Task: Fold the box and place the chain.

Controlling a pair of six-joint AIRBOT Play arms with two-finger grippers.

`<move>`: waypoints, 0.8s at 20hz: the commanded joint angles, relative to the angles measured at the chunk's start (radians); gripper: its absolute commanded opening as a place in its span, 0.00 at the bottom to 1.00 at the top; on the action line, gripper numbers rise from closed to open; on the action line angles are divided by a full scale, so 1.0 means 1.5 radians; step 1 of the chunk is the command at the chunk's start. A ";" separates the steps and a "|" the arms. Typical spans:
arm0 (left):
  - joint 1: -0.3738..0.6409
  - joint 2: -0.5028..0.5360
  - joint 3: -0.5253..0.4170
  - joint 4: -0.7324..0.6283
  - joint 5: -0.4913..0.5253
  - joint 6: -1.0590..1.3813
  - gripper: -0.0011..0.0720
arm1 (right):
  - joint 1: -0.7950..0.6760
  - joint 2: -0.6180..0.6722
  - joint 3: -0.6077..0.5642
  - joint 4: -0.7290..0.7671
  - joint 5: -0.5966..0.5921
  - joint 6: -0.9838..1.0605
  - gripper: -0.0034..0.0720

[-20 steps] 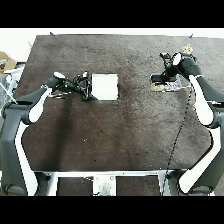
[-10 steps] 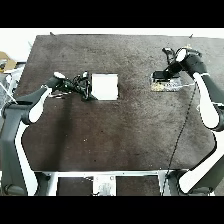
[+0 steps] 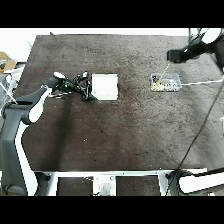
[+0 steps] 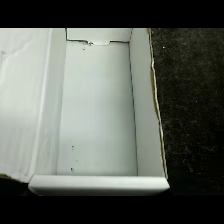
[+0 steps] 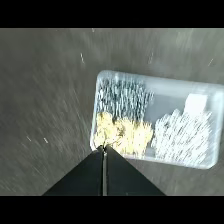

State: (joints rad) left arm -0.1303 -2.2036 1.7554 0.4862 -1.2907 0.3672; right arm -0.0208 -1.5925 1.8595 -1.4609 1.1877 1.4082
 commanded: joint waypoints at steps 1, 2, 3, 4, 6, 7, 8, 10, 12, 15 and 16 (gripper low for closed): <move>0.000 -0.001 0.000 0.000 0.000 0.000 0.55 | 0.017 0.110 0.000 0.000 -0.088 -0.005 0.05; 0.000 0.000 0.000 0.000 0.000 0.000 0.55 | 0.027 0.140 0.000 -0.001 -0.134 -0.007 0.05; 0.000 -0.001 0.000 0.000 0.000 0.000 0.55 | 0.040 0.170 0.000 -0.001 -0.192 -0.012 0.05; 0.000 -0.001 0.000 0.000 0.000 0.000 0.55 | 0.055 0.195 0.000 -0.001 -0.249 -0.021 0.05; 0.000 -0.001 0.000 0.000 0.000 0.000 0.55 | 0.091 0.237 0.000 -0.007 -0.375 -0.045 0.05; 0.000 -0.001 0.000 0.000 0.000 0.000 0.55 | 0.113 0.253 0.000 -0.012 -0.440 -0.054 0.05; 0.000 -0.001 0.000 0.000 0.000 0.000 0.55 | 0.131 0.262 0.000 -0.013 -0.494 -0.066 0.05; 0.000 -0.001 0.000 0.000 0.000 0.000 0.55 | 0.171 0.268 0.000 -0.013 -0.580 -0.089 0.05; 0.000 -0.001 0.000 0.000 0.000 0.000 0.55 | 0.212 0.263 0.000 -0.013 -0.605 -0.102 0.05; 0.000 -0.001 0.000 0.000 0.000 0.000 0.55 | 0.268 0.235 0.000 -0.013 -0.603 -0.101 0.05; 0.000 -0.001 0.000 0.000 0.000 0.000 0.55 | 0.287 0.222 0.000 -0.013 -0.602 -0.102 0.05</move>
